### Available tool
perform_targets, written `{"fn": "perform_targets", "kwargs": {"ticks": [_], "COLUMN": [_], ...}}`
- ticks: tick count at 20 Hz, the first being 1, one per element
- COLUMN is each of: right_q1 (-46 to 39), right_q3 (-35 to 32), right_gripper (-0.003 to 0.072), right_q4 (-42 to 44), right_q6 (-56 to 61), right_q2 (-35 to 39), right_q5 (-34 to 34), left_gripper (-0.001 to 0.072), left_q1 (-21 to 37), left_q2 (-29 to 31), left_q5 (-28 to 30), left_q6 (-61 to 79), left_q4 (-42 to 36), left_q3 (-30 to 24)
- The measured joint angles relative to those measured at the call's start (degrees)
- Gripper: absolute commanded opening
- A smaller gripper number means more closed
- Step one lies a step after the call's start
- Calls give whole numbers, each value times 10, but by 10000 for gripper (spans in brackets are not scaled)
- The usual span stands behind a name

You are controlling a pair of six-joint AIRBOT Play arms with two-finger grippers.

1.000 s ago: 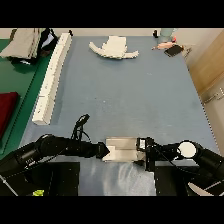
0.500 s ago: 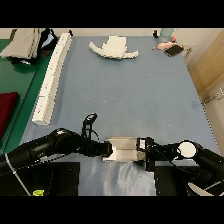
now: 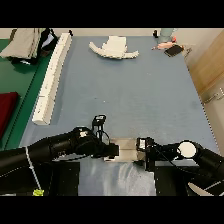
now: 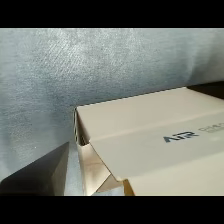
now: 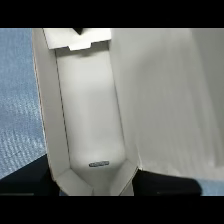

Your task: Fold the box.

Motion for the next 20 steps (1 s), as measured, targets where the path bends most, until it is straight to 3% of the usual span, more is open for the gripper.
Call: {"fn": "perform_targets", "kwargs": {"ticks": [8, 17, 19, 20], "right_q1": [0, 0, 0, 0], "right_q3": [0, 0, 0, 0], "right_gripper": [523, 523, 523, 523], "right_q4": [0, 0, 0, 0], "right_q6": [0, 0, 0, 0], "right_q2": [0, 0, 0, 0], "right_q5": [0, 0, 0, 0], "left_gripper": [453, 451, 344, 345], "left_q1": [-38, -82, -87, -89], "left_q2": [-85, -141, -153, -156], "left_q5": [-97, -125, -126, -126], "left_q6": [-99, -188, -203, -210], "left_q4": [81, 119, 126, 129], "left_q3": [85, 120, 124, 126]}}
